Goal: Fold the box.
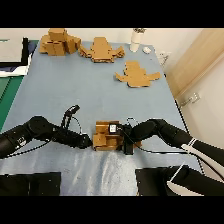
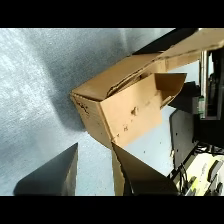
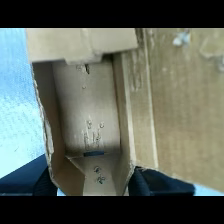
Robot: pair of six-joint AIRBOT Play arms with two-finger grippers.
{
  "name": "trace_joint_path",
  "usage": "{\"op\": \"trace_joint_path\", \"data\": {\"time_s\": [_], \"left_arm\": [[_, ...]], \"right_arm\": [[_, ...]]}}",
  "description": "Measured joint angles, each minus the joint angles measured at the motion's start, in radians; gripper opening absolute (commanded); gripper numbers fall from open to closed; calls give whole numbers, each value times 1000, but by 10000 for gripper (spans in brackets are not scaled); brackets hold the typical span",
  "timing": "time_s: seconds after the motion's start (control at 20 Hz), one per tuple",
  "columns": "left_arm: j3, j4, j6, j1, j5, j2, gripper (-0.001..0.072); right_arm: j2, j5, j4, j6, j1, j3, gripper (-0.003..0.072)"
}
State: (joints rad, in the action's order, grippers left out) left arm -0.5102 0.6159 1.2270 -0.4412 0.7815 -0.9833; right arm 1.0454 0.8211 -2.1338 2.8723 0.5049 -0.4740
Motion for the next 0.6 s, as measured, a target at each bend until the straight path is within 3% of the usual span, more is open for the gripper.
{"op": "trace_joint_path", "data": {"time_s": [0.1, 0.6], "left_arm": [[-3, -5, 0, 0, 6, 0, 492], [-8, -43, 3, 0, 8, -2, 488]], "right_arm": [[0, 0, 0, 0, 0, 0, 513], [0, 0, 0, 0, 0, 0, 513]]}}
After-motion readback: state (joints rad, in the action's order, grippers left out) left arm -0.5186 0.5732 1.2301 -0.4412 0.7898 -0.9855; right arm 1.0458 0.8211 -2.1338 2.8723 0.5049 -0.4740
